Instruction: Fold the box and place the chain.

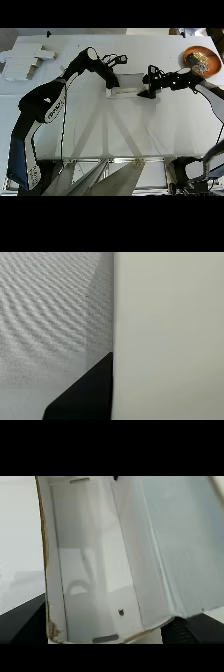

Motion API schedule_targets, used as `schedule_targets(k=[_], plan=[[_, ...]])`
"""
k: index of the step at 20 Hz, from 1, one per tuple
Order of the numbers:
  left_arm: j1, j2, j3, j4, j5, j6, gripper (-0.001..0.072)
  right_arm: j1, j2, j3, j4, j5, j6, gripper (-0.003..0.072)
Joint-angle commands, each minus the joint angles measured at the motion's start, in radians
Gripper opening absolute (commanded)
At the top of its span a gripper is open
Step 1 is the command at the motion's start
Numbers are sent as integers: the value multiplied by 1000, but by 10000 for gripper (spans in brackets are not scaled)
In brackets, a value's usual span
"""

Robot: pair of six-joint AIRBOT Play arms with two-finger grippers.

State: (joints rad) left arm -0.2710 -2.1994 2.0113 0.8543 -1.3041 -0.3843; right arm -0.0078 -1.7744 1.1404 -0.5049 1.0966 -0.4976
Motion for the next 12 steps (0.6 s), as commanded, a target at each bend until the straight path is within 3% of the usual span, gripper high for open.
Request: schedule_targets(k=[1, 12], plan=[[-1, 0, 0, -2, 6, -1, 17, 8, -5, 1, -54, 26, 38, 685], [-1, 0, 0, -2, 6, -1, 17, 8, -33, 1, -64, 20, 97, 685]])
